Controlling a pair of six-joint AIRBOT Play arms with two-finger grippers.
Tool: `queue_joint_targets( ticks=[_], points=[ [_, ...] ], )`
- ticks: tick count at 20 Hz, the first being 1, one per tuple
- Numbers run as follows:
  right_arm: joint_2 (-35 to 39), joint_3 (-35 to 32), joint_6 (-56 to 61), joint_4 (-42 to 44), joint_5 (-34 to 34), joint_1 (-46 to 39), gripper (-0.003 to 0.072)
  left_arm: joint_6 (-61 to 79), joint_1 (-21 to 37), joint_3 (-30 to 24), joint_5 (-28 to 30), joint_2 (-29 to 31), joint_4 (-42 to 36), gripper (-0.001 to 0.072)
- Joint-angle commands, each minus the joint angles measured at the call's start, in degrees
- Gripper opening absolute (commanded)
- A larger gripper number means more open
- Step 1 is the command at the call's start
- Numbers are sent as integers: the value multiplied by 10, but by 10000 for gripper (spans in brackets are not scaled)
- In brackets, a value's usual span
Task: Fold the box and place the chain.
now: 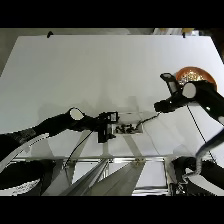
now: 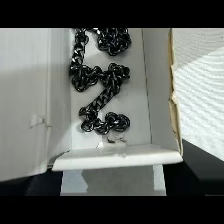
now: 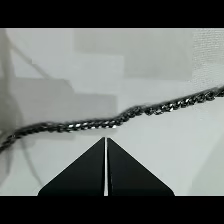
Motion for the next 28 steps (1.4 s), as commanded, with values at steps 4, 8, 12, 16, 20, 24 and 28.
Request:
queue_joint_targets(
  ticks=[4, 8, 12, 16, 20, 24, 28],
  points=[
    [67, -1, 20, -3, -5, 5, 290, 0, 0, 0, 0, 0, 0, 205],
    [0, -2, 50, -22, -19, -25, 313, 0, 0, 0, 0, 0, 0, 205],
    [-53, -2, 63, -27, -33, -41, 275, 0, 0, 0, 0, 0, 0, 205],
    [-104, -2, 63, -27, -33, -42, 275, 0, 0, 0, 0, 0, 0, 205],
    [-124, -2, 63, -27, -36, -42, 268, 0, 0, 0, 0, 0, 0, 205],
    [-138, -2, 63, -26, -35, -42, 176, 0, 0, 0, 0, 0, 0, 205],
    [-137, -2, 14, -26, 0, -41, 11, 0, 0, 0, 0, 0, 0, 205]
  ],
)
